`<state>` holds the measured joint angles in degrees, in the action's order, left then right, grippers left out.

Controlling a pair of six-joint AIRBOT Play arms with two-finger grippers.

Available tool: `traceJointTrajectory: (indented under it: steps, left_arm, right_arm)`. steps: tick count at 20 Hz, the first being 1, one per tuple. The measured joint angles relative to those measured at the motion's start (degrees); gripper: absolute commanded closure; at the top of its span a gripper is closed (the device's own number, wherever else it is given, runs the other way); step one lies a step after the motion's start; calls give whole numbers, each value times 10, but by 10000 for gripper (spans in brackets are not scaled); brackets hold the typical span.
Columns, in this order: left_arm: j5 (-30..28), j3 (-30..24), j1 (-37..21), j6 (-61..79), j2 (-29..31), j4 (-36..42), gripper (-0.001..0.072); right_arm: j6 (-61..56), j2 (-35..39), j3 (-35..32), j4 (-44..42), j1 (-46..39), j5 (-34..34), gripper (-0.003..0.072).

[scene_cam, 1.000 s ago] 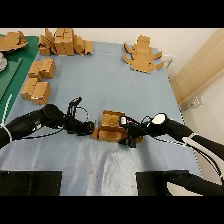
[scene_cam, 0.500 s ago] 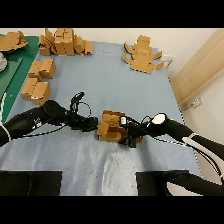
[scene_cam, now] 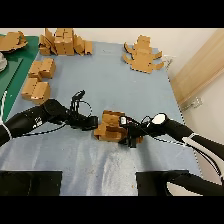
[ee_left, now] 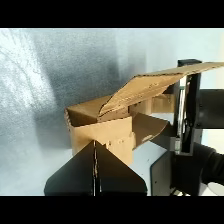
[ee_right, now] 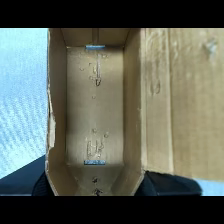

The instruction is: Fold the box.

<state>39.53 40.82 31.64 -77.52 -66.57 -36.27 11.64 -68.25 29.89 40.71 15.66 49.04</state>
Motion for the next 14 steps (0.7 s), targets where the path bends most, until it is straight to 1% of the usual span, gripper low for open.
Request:
traceJointTrajectory:
  steps: [2, 5, 7, 11, 14]
  left_arm:
    - [2, 0, -9, -40, 2, -52, 699]
    - [16, -2, -28, -140, 1, -160, 699]
    - [26, -2, -34, -184, -3, -206, 699]
    - [42, -2, -37, -229, -24, -243, 699]
    - [35, -2, -19, -225, -39, -230, 699]
  right_arm:
    - [0, 0, 0, 0, 0, 0, 120]
    - [0, 0, 0, 0, 0, 0, 120]
    - [0, 0, 0, 0, 0, 0, 120]
    - [0, 0, 0, 0, 0, 0, 120]
    - [0, 0, 0, 0, 0, 0, 120]
